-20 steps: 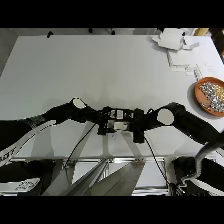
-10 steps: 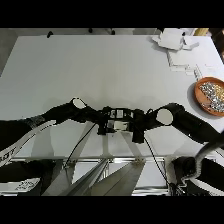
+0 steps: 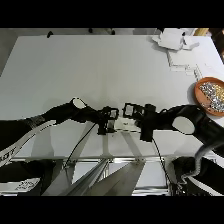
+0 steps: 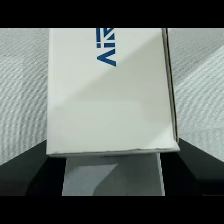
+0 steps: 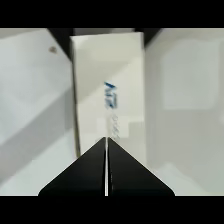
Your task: Fold the box and place the chain.
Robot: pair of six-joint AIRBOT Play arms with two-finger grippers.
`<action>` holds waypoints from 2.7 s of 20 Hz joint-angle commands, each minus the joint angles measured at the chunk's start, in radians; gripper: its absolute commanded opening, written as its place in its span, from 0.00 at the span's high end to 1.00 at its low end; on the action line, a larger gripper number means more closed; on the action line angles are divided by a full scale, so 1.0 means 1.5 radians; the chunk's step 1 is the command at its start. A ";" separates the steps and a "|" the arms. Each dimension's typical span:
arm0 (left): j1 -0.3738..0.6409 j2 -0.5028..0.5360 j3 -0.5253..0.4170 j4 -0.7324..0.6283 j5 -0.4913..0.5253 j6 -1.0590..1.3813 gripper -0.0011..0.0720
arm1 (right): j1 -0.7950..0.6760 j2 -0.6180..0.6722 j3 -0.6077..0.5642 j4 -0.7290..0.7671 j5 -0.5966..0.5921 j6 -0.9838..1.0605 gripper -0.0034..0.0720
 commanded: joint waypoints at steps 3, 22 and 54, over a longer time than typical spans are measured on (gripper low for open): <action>0.001 0.001 0.000 0.001 0.000 0.002 0.64 | -0.096 0.066 -0.015 -0.165 0.170 0.168 0.93; 0.005 0.016 0.000 0.010 -0.001 -0.019 0.64 | -0.416 0.066 -0.070 -0.134 0.159 0.289 0.92; 0.625 0.296 0.000 0.631 -0.031 -1.076 0.08 | -0.416 0.066 -0.070 -0.134 0.159 0.289 0.92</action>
